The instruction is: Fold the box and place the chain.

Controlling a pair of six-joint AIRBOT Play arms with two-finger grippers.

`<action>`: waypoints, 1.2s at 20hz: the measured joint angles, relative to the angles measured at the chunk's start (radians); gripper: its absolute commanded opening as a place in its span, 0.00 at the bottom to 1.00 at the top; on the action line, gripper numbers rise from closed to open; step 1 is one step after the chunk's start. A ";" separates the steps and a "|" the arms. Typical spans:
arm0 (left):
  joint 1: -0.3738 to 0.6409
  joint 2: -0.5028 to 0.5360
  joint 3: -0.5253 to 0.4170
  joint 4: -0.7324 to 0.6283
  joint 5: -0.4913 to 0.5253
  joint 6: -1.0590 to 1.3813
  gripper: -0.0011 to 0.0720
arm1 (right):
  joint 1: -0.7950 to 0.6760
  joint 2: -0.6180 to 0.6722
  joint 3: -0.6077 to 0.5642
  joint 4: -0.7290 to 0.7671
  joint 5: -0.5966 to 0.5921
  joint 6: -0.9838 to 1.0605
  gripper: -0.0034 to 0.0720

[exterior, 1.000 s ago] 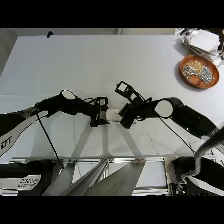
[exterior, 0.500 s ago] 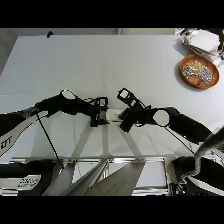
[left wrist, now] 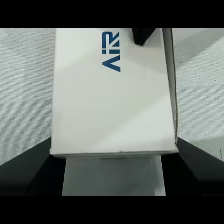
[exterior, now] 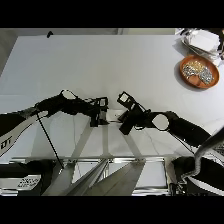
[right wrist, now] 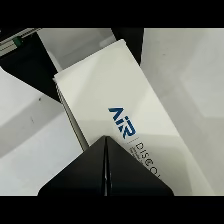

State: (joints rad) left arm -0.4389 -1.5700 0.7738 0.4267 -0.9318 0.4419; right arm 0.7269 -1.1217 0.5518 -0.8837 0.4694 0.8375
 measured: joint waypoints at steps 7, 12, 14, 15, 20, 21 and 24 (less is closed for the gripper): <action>0.000 0.000 0.000 -0.003 0.000 0.000 0.39 | 0.000 0.154 -0.002 -0.037 -0.083 -0.001 0.07; 0.000 0.000 0.000 -0.002 0.000 0.001 0.39 | -0.018 0.269 -0.001 -0.078 -0.095 0.073 0.08; 0.000 0.000 0.000 -0.001 0.000 0.002 0.39 | -0.069 0.296 0.006 -0.139 -0.050 0.191 0.08; 0.000 0.000 0.000 -0.001 0.000 0.003 0.39 | -0.108 0.305 0.010 -0.181 -0.002 0.264 0.08; 0.000 0.000 0.000 0.000 0.000 0.003 0.39 | -0.357 0.323 0.020 -0.351 0.287 0.480 0.07; 0.000 0.000 0.000 0.000 0.000 0.003 0.39 | -0.400 0.324 0.021 -0.368 0.337 0.496 0.07; 0.000 0.000 0.001 0.000 0.000 0.003 0.39 | -0.468 0.326 0.021 -0.383 0.441 0.525 0.08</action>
